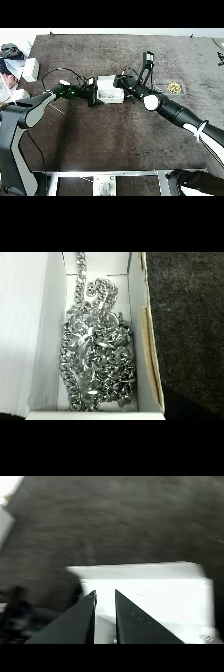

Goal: Fold the box and place the chain.

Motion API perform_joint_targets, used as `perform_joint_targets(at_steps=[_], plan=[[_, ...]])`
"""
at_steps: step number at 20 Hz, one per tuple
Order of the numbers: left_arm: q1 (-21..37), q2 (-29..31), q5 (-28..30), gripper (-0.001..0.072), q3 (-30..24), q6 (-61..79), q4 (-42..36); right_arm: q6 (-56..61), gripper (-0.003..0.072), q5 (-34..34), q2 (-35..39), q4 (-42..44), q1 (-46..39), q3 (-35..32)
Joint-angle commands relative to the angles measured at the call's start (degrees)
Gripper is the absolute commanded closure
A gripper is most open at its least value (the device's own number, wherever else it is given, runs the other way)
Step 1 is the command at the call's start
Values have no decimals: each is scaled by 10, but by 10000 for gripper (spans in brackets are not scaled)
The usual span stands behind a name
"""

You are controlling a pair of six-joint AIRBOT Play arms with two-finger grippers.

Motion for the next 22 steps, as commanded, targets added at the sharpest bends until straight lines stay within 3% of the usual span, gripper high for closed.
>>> perform_joint_targets(at_steps=[1, 4, 10, 16, 22], plan=[[0, 0, 0, 424, 0, 0, 0, -4, 483, 93, -8, -17, -70, 0], [0, 0, 0, 424, 0, 0, 0, -4, 483, 175, -13, -47, -157, 0], [0, 0, 0, 424, 0, 0, 0, -17, 482, 197, -88, -42, -231, 19], [0, 0, 0, 424, 0, 0, 0, -88, 482, 313, -195, -43, -233, 149], [0, 0, 0, 424, 0, 0, 0, -89, 482, 406, -259, -112, -233, 245]])
